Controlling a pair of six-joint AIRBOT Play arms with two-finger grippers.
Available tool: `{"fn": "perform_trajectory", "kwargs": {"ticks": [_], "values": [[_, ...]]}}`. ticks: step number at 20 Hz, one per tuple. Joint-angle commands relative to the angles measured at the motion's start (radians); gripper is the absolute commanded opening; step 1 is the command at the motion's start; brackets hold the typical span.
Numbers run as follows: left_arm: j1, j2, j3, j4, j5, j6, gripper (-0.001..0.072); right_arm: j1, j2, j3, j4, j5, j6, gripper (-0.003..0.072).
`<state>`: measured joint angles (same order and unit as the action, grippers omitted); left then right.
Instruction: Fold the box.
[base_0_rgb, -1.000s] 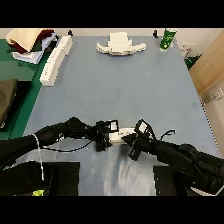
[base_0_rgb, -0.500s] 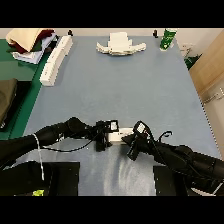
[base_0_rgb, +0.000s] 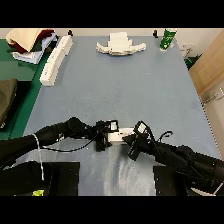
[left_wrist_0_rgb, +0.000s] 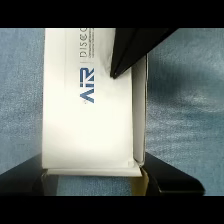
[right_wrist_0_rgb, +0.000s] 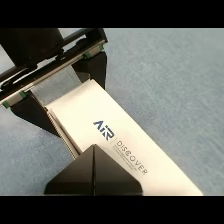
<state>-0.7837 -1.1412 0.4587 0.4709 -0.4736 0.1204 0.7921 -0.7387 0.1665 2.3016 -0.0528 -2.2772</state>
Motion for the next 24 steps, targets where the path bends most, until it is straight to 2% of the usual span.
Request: {"fn": "perform_trajectory", "kwargs": {"ticks": [1,7,9,13,17,20,24], "values": [[0.000,0.000,0.000,0.000,0.000,-0.001,0.0466,0.001,0.060,0.004,-0.002,0.026,0.000,0.0005],[0.000,0.000,0.000,0.000,0.000,-0.001,0.0466,-0.018,0.105,0.007,-0.040,0.038,0.000,0.0005],[0.000,0.000,0.000,0.000,0.000,-0.001,0.0466,-0.065,0.104,0.029,-0.042,-0.008,0.000,0.0005],[0.000,0.000,0.000,0.000,0.000,-0.001,0.0466,-0.242,0.089,0.168,-0.090,-0.296,0.002,0.0005],[0.000,0.000,0.000,0.000,0.000,-0.001,0.0466,-0.394,-0.001,0.374,-0.376,-0.596,0.202,0.0005],[0.000,0.000,0.000,0.000,0.000,-0.001,0.0466,-0.415,-0.119,0.515,-0.576,-0.791,0.402,0.0005],[0.000,0.000,0.000,0.000,0.000,-0.001,0.0466,-0.415,-0.279,0.662,-0.723,-1.081,0.666,0.0005]]}}
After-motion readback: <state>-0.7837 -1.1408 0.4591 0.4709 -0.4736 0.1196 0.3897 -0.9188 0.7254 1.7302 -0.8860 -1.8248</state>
